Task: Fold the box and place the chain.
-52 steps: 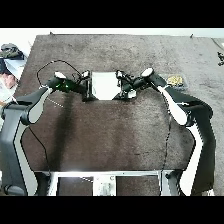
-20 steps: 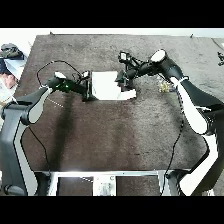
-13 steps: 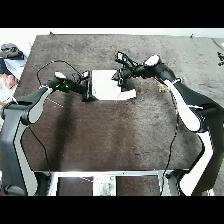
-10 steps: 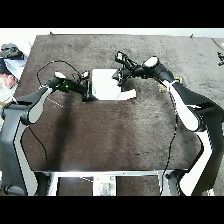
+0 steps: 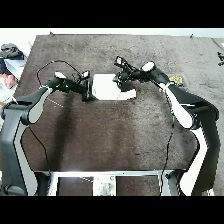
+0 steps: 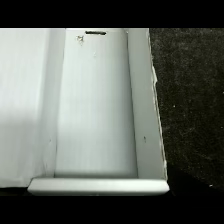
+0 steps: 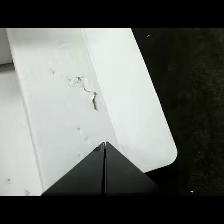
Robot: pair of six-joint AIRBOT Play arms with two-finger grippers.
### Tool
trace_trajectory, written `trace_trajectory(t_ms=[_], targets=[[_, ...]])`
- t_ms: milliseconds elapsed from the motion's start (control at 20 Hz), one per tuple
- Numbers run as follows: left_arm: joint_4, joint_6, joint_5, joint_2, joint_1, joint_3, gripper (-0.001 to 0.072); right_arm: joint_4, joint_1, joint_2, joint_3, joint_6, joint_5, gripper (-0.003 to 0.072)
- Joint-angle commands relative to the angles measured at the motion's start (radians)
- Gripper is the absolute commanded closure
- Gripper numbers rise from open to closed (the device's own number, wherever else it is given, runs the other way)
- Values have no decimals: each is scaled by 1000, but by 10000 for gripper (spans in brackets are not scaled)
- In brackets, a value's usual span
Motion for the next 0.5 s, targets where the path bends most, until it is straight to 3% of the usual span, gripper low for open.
trace_trajectory(t_ms=[0,250,450], targets=[[0,0,0,-1,0,0,365,0,0,-12,0,0,20,692],[0,0,0,-1,0,0,365,0,-1,25,0,0,26,692],[0,0,0,0,0,0,365,-1,-39,140,0,1,211,691]])
